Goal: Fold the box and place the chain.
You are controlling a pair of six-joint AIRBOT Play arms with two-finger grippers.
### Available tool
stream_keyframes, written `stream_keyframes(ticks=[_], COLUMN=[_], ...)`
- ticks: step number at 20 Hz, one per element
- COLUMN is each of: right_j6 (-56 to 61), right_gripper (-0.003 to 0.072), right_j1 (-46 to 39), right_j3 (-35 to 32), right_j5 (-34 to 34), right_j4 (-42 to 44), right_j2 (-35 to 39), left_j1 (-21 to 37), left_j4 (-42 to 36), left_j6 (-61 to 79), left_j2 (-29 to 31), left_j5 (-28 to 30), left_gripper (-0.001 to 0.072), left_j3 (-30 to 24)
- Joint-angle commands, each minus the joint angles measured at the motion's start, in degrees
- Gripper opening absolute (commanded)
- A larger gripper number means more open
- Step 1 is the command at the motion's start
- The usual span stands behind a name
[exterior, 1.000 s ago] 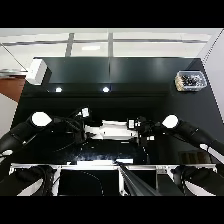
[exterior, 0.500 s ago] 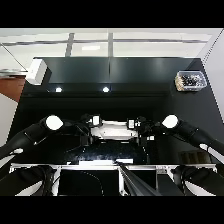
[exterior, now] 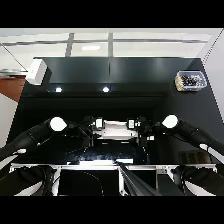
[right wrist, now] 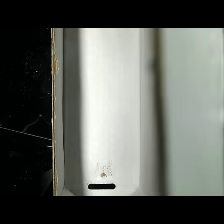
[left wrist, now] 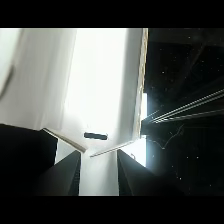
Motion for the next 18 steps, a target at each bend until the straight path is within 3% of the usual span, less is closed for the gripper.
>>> stream_keyframes(ticks=[1, 8, 13, 18], right_j6=[0.04, 0.04, 0.04, 0.04], right_gripper=[0.0427, 0.0427, 0.0427, 0.0427], right_j1=[0.07, 0.07, 0.07, 0.07], right_j3=[-0.02, -0.02, -0.02, -0.02], right_j5=[-0.02, 0.00, 0.00, 0.00], right_j4=[0.02, 0.02, 0.04, 0.04], right_j2=[-0.04, -0.02, -0.02, -0.02], left_j1=[-0.07, -0.07, -0.09, -2.86], left_j4=[-1.11, -1.97, -8.33, -9.16], left_j6=[0.04, 0.04, 2.19, 2.43], left_j2=[-0.81, -0.90, -0.92, -2.14], left_j5=[0.20, 1.77, 1.57, 2.05], left_gripper=[0.0274, 0.0274, 0.0274, 0.0274], left_j3=[0.00, 0.09, 0.17, 0.22])
